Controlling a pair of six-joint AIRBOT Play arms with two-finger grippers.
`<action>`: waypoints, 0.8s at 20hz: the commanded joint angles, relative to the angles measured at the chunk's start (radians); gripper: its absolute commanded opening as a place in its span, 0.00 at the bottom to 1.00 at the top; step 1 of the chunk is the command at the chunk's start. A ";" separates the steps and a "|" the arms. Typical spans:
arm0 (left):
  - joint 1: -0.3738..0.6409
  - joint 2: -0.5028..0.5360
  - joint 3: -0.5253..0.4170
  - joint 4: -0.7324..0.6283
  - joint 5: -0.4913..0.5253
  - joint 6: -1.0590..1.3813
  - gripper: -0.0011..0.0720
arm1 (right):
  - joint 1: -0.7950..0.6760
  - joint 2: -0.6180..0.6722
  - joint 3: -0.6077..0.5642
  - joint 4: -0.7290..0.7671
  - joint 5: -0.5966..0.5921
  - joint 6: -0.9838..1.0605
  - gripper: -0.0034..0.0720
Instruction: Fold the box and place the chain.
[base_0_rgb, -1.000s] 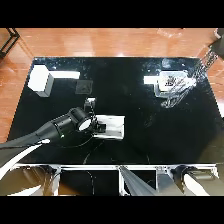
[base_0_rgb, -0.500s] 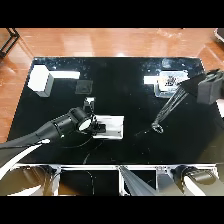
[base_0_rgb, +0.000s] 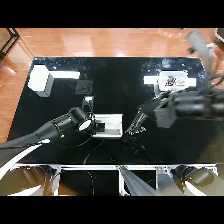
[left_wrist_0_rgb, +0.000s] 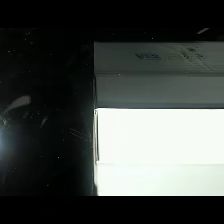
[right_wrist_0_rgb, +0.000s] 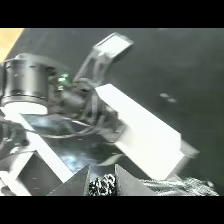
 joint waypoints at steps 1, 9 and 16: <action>0.000 0.001 0.000 0.005 0.008 -0.004 0.05 | 0.131 -0.066 -0.026 0.037 0.163 0.023 0.07; -0.001 0.001 0.000 0.005 0.008 -0.003 0.05 | 0.218 -0.258 -0.027 0.075 0.270 0.007 0.07; -0.001 0.001 0.000 0.005 0.009 -0.003 0.05 | 0.176 -0.290 -0.032 0.052 0.265 -0.005 0.07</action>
